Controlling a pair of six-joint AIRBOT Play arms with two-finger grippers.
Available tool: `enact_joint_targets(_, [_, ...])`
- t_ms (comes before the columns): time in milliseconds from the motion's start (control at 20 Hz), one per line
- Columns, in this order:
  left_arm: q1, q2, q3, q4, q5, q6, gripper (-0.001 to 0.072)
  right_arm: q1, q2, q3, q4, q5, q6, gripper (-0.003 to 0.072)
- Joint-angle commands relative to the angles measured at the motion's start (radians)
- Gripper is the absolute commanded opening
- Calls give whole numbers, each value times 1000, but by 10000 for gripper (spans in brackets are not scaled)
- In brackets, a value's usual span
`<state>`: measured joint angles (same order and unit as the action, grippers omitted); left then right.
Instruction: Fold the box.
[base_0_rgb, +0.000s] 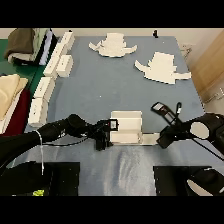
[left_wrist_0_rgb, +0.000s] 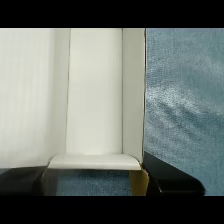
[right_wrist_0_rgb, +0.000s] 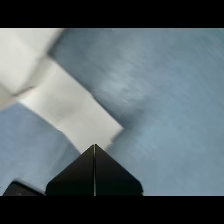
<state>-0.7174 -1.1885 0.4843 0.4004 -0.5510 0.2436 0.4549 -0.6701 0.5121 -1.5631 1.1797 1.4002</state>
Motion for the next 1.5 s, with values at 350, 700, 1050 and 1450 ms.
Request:
enact_joint_targets(350, [0, 0, 0, 0, 0, 2, 528, -230, -188, -20, 146, -75, 315, 3])
enact_joint_targets(700, [0, 0, 0, 0, -1, 2, 528, -230, -188, -32, 328, -51, 190, 2])
enact_joint_targets(1050, [0, 0, 0, 0, -1, 2, 528, -216, -135, -46, 509, -41, 126, 3])
enact_joint_targets(1450, [0, 0, 0, 0, -1, 2, 528, -216, -135, -50, 631, -37, 39, 181])
